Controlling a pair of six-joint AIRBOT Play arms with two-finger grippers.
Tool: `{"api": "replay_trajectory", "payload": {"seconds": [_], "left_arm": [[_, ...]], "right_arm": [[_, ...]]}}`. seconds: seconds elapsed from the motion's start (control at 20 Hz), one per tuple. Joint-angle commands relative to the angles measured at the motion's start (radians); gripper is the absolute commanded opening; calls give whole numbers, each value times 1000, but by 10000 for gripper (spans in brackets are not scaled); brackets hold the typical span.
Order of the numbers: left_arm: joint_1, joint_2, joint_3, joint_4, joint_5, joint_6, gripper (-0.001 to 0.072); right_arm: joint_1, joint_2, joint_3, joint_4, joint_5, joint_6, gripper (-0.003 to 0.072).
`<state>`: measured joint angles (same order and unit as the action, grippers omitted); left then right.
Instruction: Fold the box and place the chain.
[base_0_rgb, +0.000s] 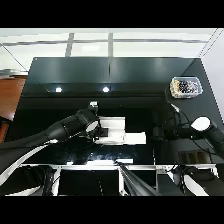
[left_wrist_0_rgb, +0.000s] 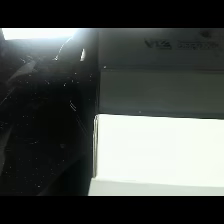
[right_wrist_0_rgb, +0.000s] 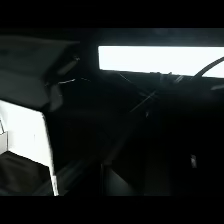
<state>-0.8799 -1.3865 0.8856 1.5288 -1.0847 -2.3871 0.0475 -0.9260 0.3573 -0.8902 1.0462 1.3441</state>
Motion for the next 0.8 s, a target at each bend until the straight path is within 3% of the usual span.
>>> {"api": "replay_trajectory", "payload": {"seconds": [0.0, 0.2, 0.3, 0.35, 0.4, 0.55, 0.75], "left_arm": [[-1, -2, 0, 0, 7, 0, 31], [-1, -2, 0, 0, 8, 1, 31], [0, -2, 0, 1, 7, 2, 31], [-1, -2, 0, 2, 7, 1, 31], [-1, -2, 0, 2, 7, 2, 31], [-1, -2, 0, 1, 7, 2, 31], [-1, -2, 0, 0, 3, 1, 31]], "right_arm": [[16, -52, -80, 188, -62, 18, 23], [173, -148, -71, 417, -170, -113, 44], [212, -158, -48, 441, -167, -123, 283], [214, -158, -27, 440, -143, -137, 603], [214, -158, -3, 432, -108, -159, 701], [217, -158, 66, 404, -7, -159, 700], [285, -158, 112, 407, -19, -159, 699]]}}
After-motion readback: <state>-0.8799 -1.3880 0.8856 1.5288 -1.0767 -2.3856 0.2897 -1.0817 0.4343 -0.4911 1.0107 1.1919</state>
